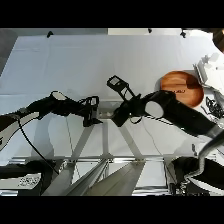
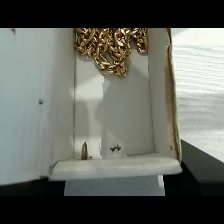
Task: Fold the box and place the chain.
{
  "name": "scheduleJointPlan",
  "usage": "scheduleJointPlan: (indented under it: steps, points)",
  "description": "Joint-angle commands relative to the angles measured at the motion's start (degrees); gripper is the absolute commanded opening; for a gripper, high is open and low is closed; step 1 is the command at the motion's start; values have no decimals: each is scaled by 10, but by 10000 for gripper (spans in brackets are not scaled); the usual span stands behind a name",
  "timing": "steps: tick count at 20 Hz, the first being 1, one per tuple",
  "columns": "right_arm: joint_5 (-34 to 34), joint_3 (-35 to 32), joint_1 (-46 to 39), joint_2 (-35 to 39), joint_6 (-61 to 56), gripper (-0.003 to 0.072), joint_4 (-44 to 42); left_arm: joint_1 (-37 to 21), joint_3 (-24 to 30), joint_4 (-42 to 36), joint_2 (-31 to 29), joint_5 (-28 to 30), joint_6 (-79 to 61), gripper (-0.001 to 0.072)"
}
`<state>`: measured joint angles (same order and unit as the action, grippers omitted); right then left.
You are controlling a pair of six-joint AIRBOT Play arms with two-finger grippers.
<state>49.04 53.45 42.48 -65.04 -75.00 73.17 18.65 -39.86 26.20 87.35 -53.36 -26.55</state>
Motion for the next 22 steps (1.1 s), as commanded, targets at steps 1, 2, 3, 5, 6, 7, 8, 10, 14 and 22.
scheduleJointPlan:
  steps: [1,2,3,5,6,7,8,10,14,22]
  points:
    - [48,0,-46,66,169,346,-3,0,0,0,0,0,0,213]
    - [60,0,-74,83,218,346,-4,0,0,0,0,0,0,213]
    - [72,0,-104,93,260,360,-4,0,0,0,0,0,0,213]
    - [101,-1,-170,90,350,464,-17,0,0,0,0,0,0,213]
    - [113,-1,-198,80,396,464,-26,0,0,0,0,0,0,213]
    - [124,-1,-224,64,445,464,-36,0,0,0,0,0,0,213]
    - [133,-1,-242,45,489,464,-45,0,0,0,0,0,0,213]
    - [140,-1,-260,-1,558,510,-56,0,0,0,0,0,0,213]
    - [116,-1,-261,-105,636,581,-79,0,0,0,0,0,0,213]
    - [71,-1,-252,-193,772,580,-141,0,0,0,0,0,0,213]
